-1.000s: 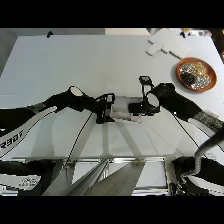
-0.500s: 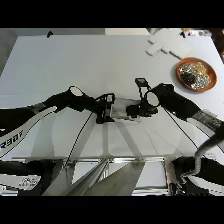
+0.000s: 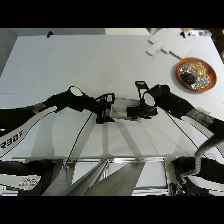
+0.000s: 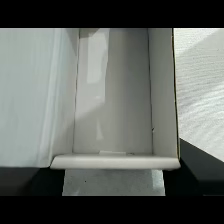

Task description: Fold the box and place the chain.

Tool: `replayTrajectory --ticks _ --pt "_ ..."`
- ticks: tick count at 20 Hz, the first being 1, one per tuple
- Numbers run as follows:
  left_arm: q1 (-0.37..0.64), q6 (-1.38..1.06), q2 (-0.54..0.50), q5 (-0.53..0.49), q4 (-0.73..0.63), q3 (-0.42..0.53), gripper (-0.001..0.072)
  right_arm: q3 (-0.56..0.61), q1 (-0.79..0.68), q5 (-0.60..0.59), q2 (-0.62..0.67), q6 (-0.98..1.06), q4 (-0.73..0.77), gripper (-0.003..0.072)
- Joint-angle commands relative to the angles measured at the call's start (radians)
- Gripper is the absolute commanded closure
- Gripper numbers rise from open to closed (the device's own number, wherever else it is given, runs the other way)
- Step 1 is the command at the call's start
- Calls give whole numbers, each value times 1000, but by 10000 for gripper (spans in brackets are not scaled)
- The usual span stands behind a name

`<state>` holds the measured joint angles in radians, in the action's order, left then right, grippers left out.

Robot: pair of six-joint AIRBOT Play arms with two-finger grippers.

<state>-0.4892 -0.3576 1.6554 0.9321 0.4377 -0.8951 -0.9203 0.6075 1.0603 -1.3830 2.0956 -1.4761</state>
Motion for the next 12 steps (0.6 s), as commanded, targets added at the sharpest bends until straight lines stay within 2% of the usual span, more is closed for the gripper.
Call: replayTrajectory --ticks 1,12 --pt "0 0 -1 0 0 0 610 0 11 -21 -11 84 -32 281" --pt "0 0 -1 0 0 0 610 7 45 -51 -11 174 -75 385"
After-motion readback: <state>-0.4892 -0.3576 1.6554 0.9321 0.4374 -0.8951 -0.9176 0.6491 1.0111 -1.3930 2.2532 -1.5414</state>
